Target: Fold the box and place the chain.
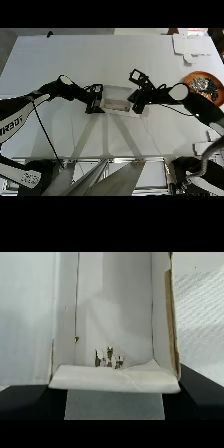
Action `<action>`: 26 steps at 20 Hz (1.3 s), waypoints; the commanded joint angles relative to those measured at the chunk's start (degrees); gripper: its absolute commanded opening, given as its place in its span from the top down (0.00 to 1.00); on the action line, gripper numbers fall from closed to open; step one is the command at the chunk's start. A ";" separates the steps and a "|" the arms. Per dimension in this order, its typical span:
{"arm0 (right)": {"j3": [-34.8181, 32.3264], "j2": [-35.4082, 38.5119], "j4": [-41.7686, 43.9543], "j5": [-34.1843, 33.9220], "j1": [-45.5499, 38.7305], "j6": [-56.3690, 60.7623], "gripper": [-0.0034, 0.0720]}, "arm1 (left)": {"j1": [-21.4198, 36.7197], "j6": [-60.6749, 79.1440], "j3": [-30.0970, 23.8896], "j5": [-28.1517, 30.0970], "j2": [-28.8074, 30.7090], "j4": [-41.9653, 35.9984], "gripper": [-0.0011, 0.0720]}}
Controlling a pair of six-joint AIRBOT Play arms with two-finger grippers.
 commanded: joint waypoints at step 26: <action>-21.18 3.10 -18.80 -12.87 -0.11 65.26 0.95 | -0.04 0.02 0.00 0.00 0.02 0.02 0.47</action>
